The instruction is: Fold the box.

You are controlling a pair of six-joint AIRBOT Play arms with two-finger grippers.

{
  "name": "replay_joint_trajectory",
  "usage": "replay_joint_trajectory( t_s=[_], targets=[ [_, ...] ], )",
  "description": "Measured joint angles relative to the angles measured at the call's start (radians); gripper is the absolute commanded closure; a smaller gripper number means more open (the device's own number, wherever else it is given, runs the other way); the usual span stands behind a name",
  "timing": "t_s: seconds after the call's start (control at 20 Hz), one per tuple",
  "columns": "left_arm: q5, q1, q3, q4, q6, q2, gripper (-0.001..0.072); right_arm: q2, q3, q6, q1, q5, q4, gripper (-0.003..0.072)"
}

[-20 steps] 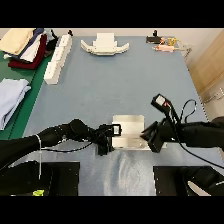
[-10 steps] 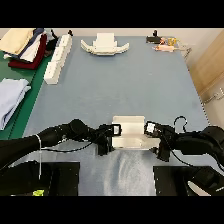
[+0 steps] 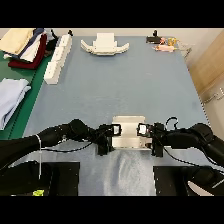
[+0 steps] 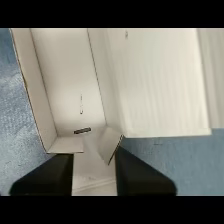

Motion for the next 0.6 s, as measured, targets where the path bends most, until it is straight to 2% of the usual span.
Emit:
replay_joint_trajectory(
  t_s=[0.1, 0.45, 0.5, 0.6],
  targets=[
    [0.000, 0.000, 0.000, 0.000, 0.000, 0.000, 0.0196, -0.011, 0.000, -0.015, 0.013, 0.013, 0.010, 0.0542],
    [0.000, 0.000, 0.000, 0.000, 0.000, 0.000, 0.0196, -0.021, 0.000, -0.034, 0.064, 0.066, 0.035, 0.0543],
    [0.000, 0.000, 0.000, 0.000, 0.000, 0.000, 0.0196, -0.022, 0.000, -0.035, 0.069, 0.075, 0.037, 0.0497],
    [0.000, 0.000, 0.000, 0.000, 0.000, 0.000, 0.0196, -0.027, 0.000, -0.034, 0.074, 0.088, 0.043, 0.0261]
  ],
)
